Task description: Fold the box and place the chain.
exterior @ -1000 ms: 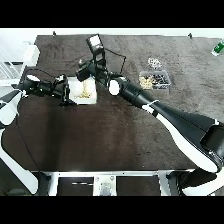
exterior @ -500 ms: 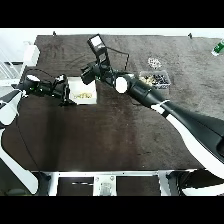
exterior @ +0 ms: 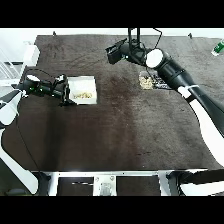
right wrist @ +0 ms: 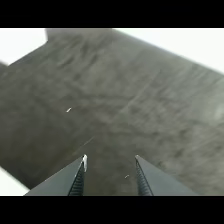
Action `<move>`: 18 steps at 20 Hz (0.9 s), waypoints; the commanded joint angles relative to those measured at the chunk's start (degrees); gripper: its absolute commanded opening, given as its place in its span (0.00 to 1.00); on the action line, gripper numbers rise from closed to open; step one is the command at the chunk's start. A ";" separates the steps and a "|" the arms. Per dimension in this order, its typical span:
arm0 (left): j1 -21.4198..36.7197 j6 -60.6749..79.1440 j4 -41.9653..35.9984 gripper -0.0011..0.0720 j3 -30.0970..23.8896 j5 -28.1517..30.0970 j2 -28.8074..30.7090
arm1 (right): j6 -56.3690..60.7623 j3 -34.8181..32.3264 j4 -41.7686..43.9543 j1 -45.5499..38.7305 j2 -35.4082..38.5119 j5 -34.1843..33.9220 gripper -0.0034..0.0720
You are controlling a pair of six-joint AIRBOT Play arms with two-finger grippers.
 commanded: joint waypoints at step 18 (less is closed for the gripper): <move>0.04 0.00 -0.02 0.74 0.04 0.00 0.02 | -22.99 18.56 16.85 0.50 -23.63 23.71 0.45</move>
